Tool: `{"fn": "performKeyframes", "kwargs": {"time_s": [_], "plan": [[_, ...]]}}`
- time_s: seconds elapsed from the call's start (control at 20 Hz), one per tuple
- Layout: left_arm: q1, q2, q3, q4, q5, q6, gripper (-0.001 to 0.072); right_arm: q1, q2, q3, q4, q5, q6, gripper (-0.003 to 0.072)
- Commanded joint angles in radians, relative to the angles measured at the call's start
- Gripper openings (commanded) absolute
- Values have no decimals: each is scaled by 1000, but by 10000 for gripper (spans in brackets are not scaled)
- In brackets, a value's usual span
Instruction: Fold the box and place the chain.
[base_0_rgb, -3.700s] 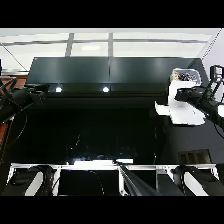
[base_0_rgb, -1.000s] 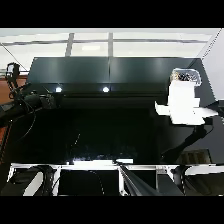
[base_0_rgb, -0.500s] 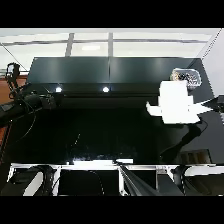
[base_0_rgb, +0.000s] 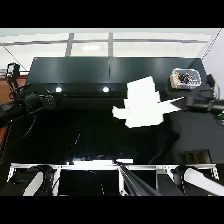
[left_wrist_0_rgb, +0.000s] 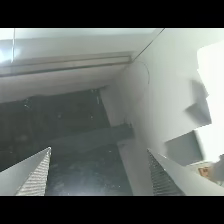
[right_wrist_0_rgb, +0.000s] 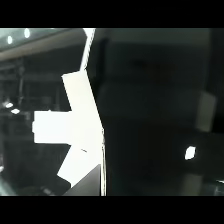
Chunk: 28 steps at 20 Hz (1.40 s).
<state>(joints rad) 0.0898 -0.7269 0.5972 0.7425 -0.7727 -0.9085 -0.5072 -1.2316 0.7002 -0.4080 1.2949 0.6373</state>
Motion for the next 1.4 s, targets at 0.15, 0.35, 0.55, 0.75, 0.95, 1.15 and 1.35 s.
{"fn": "performKeyframes", "kwargs": {"time_s": [0.15, 0.35, 0.55, 0.75, 0.95, 1.15, 1.35], "plan": [[-6, -13, -3, -45, -62, 4, 712, 396, 333, -430, 341, -451, -75, 19], [-27, -148, -3, -144, -57, -37, 685, 665, 338, -465, 324, -613, -73, 20], [-39, -430, 35, -339, -307, 72, 685, 754, 338, -465, 382, -638, -69, 20], [-102, -604, 73, -237, -312, 7, 685, 761, 338, -465, 382, -636, -69, 20], [-207, -709, 136, -252, -384, 45, 685, 761, 338, -465, 381, -622, -69, 20], [-297, -805, 246, -249, -411, 72, 685, 761, 338, -465, 381, -613, -69, 20], [-325, -900, 353, -224, -584, 106, 685, 761, 338, -465, 370, -579, -69, 20]]}}
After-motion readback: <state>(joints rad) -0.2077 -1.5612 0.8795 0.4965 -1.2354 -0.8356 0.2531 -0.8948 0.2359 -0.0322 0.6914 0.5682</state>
